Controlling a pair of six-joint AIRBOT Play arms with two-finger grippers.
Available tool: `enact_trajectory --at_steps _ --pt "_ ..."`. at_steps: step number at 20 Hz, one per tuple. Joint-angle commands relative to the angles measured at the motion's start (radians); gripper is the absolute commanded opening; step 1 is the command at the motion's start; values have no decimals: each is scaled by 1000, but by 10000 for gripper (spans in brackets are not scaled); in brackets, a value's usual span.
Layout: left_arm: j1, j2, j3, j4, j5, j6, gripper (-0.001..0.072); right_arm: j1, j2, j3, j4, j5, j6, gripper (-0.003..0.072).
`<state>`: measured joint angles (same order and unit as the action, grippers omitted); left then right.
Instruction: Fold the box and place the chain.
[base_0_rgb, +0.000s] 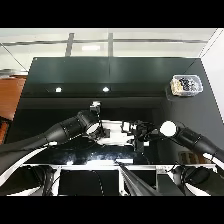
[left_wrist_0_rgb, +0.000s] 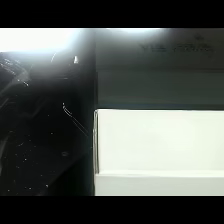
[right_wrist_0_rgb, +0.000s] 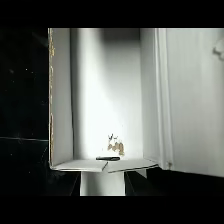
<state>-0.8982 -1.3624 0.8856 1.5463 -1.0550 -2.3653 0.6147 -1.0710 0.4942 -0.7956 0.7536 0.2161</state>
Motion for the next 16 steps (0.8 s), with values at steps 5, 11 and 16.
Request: enact_trajectory --at_steps 5,11,16 --pt "0 1 0 -2 -4 1 31 76 -26 0 142 -137 17 293" --pt "0 1 0 -2 -4 1 31 76 -27 0 140 -128 40 294" --pt "0 1 0 -2 -17 2 31 76 -27 0 133 -119 40 419"
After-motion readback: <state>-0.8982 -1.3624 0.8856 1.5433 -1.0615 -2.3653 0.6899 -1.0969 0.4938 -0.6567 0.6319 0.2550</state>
